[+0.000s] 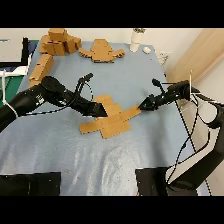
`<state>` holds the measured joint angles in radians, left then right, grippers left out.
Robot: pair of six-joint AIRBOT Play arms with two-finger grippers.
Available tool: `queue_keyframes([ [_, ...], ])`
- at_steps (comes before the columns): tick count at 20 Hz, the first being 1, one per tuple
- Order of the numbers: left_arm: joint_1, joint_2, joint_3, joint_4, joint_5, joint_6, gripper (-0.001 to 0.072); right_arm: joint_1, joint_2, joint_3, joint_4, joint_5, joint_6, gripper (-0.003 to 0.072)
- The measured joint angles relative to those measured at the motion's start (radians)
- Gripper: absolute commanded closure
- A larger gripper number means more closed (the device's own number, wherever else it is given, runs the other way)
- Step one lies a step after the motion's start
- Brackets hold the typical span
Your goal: Fold the box.
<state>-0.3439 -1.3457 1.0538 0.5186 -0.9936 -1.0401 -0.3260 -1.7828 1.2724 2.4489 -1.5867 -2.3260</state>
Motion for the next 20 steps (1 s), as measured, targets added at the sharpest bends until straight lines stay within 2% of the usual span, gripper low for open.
queue_keyframes([
  [5,0.000,0.000,0.000,-0.004,-0.010,0.000,0.0144,0.057,-0.016,0.000,0.006,0.017,-0.019,0.0417],
  [16,0.000,0.000,0.000,-0.037,-0.014,-0.007,0.0144,0.076,-0.027,0.000,-0.010,0.130,-0.038,0.0417],
  [20,0.000,0.000,0.000,-0.045,-0.013,-0.007,0.0144,0.083,-0.037,0.000,-0.009,0.101,-0.037,0.0419],
])
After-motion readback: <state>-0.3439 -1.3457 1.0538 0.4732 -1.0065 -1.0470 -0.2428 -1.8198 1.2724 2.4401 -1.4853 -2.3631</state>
